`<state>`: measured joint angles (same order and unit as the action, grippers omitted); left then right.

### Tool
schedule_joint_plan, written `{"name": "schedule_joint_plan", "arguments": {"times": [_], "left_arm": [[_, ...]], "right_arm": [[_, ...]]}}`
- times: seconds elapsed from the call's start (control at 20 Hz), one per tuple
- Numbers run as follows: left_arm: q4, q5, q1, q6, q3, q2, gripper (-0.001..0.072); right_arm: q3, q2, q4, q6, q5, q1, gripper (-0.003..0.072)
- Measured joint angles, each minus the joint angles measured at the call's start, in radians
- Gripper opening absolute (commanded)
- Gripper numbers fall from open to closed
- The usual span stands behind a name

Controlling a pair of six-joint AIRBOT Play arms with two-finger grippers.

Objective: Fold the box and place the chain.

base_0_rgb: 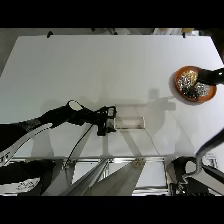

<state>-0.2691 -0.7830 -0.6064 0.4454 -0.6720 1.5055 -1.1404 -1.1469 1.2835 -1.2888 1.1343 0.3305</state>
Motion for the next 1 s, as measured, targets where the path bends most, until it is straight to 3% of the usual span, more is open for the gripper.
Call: {"name": "schedule_joint_plan", "arguments": {"times": [0.45,0.8,1.0], "left_arm": [[0.0,0.0,0.0,0.0,0.0,0.0,0.0331],[0.0,0.0,0.0,0.0,0.0,0.0,0.0331],[0.0,0.0,0.0,0.0,0.0,0.0,0.0331]], "right_arm": [[0.0,0.362,-0.106,0.024,0.194,-0.264,0.0012],[0.014,0.483,-0.164,-0.015,0.314,-0.488,0.0012],[0.064,0.499,-0.219,-0.02,0.273,-0.629,0.0012]]}}
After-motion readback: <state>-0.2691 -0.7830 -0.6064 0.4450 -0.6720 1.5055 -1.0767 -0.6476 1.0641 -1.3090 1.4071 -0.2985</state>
